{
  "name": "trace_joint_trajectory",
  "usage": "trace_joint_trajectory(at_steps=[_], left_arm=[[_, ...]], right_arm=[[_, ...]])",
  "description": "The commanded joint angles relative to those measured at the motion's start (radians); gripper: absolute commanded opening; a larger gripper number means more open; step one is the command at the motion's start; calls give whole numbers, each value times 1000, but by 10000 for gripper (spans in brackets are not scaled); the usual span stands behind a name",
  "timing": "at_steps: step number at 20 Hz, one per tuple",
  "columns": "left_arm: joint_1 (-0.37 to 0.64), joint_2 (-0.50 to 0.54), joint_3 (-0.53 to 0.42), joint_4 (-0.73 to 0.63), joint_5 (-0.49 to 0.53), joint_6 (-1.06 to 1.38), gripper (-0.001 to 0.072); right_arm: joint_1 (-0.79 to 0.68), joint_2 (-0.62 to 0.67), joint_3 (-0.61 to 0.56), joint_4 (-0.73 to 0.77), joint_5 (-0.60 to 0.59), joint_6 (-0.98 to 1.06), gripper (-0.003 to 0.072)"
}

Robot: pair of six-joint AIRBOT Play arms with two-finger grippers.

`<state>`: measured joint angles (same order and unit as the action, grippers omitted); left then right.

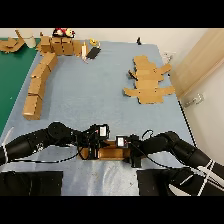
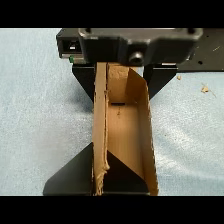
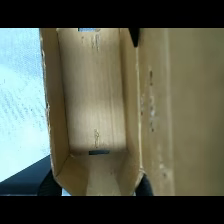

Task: Fold the box.

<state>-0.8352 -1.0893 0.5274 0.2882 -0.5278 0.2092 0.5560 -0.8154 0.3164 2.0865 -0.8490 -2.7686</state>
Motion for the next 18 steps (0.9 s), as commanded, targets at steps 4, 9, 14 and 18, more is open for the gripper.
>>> trace_joint_trajectory(at_steps=[4, 9, 14, 18], left_arm=[[0, 0, 0, 0, 1, 0, 12], [0, 0, 0, 0, 1, 0, 12], [0, 0, 0, 0, 1, 0, 11], [0, 0, 0, -1, 0, 0, 11]], right_arm=[[1, 0, 0, 6, 2, 1, 457], [1, 0, 0, 5, 0, 1, 457], [0, 0, 0, 4, -1, 1, 458], [0, 0, 0, 4, -1, 1, 457]])
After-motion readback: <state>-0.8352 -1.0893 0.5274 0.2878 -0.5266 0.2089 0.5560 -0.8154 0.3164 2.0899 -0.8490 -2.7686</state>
